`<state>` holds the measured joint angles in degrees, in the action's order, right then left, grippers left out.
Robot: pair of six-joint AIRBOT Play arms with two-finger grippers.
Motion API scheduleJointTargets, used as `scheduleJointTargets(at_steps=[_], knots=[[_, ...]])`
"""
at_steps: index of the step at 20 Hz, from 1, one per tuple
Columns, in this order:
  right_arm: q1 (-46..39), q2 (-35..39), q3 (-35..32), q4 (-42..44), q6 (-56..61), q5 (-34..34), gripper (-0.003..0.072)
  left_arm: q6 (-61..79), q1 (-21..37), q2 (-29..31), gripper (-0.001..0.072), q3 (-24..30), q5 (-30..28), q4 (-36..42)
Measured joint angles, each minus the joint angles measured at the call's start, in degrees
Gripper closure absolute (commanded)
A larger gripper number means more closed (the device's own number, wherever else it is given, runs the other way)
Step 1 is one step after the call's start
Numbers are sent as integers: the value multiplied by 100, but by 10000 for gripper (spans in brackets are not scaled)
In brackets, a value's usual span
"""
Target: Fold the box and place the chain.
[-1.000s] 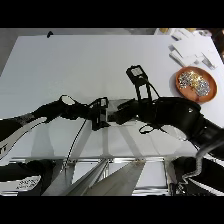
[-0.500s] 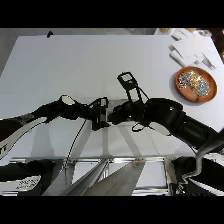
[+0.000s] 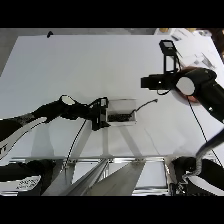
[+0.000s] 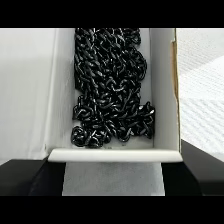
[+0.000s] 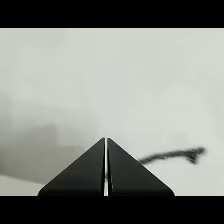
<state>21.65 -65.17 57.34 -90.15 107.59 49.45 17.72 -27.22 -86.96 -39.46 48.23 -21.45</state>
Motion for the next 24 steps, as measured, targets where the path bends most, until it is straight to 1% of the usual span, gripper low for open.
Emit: scheduleJointTargets(at_steps=[1,2,3,4,6,7,8,9,10,15,17,19,20,22,23,24], knots=[[-184,-164,7,4,-103,146,660,0,0,0,603,0,0,0],[-330,-358,13,-4,-208,317,577,0,0,0,603,0,0,2],[-426,-551,15,-4,-295,442,475,0,0,0,603,0,0,0],[-503,-763,17,17,-387,573,456,0,0,0,603,0,0,0],[-592,-1145,17,90,-481,730,454,0,0,0,603,0,0,0],[-614,-1309,17,109,-518,780,429,0,0,0,603,0,0,0],[-621,-1456,17,140,-553,826,369,2,0,0,603,0,0,0],[-616,-1578,20,155,-595,844,348,0,0,0,603,0,0,0],[-605,-1685,20,168,-640,863,348,0,0,0,603,0,0,0],[-531,-1974,22,247,-721,741,356,0,0,0,603,0,0,0],[-518,-2013,22,278,-732,662,401,0,0,0,603,0,0,0],[-514,-2041,22,295,-732,584,403,2,0,0,603,0,0,0],[-511,-2055,22,297,-730,564,425,0,0,0,603,0,0,0],[-509,-2122,24,295,-719,573,630,2,0,0,603,0,0,0],[-511,-2153,28,291,-717,625,669,0,0,0,603,0,0,0],[-501,-2181,28,304,-715,675,670,2,0,0,603,0,0,0]])
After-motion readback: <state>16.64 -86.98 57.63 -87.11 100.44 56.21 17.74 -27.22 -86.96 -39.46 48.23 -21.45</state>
